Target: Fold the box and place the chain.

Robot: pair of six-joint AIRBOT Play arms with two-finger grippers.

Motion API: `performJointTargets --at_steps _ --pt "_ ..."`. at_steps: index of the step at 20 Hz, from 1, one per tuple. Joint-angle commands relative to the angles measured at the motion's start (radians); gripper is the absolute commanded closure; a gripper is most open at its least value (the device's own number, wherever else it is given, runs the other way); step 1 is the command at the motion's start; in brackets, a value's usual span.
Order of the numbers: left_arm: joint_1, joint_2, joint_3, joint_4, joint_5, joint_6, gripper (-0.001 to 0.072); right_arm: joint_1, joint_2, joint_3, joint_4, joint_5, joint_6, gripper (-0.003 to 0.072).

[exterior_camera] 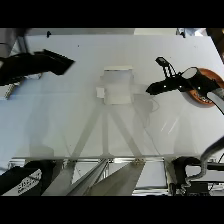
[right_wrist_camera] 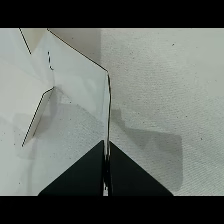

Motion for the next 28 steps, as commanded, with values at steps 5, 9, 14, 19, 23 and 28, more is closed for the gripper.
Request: performJointTargets --at_steps 5,9,14,19,23,28 --pt "-0.089 -0.449 0.352 0.048 -0.322 0.031 0.0050 0.001 0.000 0.000 0.000 0.000 0.000 0.0673" --pt "-0.090 -0.612 0.503 0.049 -0.374 0.139 0.0051 0.001 0.000 0.000 0.000 0.000 0.000 0.0673" --pt "-0.115 -0.693 0.541 0.048 -0.275 0.348 0.0051 0.001 0.000 0.000 0.000 -0.001 0.000 0.0673" --pt "-0.145 -0.739 0.541 0.013 -0.220 0.394 0.0051 0.001 0.000 0.000 0.000 -0.001 0.000 0.0673" --pt "-0.175 -0.750 0.541 0.006 -0.189 0.429 0.0051 0.001 0.000 0.000 0.000 -0.001 0.000 0.0673" --pt "-0.207 -0.756 0.541 0.018 -0.132 0.394 0.0081 0.001 0.000 0.000 0.000 -0.001 0.000 0.0673"
